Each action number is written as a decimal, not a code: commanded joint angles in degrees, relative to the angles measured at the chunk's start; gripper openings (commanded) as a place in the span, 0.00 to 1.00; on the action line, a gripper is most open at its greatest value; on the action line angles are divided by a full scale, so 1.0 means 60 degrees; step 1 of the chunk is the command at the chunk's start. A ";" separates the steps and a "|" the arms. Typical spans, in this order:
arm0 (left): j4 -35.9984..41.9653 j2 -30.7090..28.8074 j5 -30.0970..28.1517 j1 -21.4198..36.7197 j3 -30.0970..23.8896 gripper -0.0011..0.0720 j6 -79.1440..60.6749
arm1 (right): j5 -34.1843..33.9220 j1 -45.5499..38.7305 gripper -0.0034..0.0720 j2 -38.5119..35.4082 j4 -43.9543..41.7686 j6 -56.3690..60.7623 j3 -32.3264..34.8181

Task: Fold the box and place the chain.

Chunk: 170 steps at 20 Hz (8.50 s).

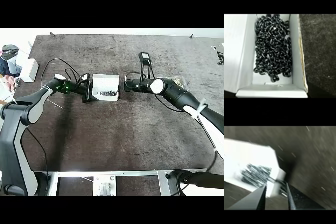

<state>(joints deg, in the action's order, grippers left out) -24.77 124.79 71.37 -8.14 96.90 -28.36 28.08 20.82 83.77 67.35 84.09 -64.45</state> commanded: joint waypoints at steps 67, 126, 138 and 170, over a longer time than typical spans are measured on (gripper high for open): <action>-0.0004 0.0004 -0.0007 0.0004 0.0000 0.33 -0.0004 | 0.5246 -0.1931 0.13 0.4524 -0.6604 -1.0990 -0.5606; -0.0004 0.0004 -0.0004 0.0004 0.0000 0.33 -0.0004 | 0.5322 -0.0510 0.55 0.3920 -0.6550 -1.4564 -0.3952; -0.0004 0.0004 -0.0007 0.0004 0.0000 0.33 -0.0004 | 0.3912 -0.0306 0.66 0.3916 -0.5836 -1.5314 -0.3952; -0.0004 0.0004 -0.0007 0.0004 0.0000 0.33 -0.0004 | 0.2386 -0.0288 0.66 0.3617 -0.7486 -1.7598 -0.2674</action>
<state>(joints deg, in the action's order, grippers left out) -24.67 124.79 71.16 -8.08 96.90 -28.27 43.99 19.14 105.58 22.39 -21.06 -80.36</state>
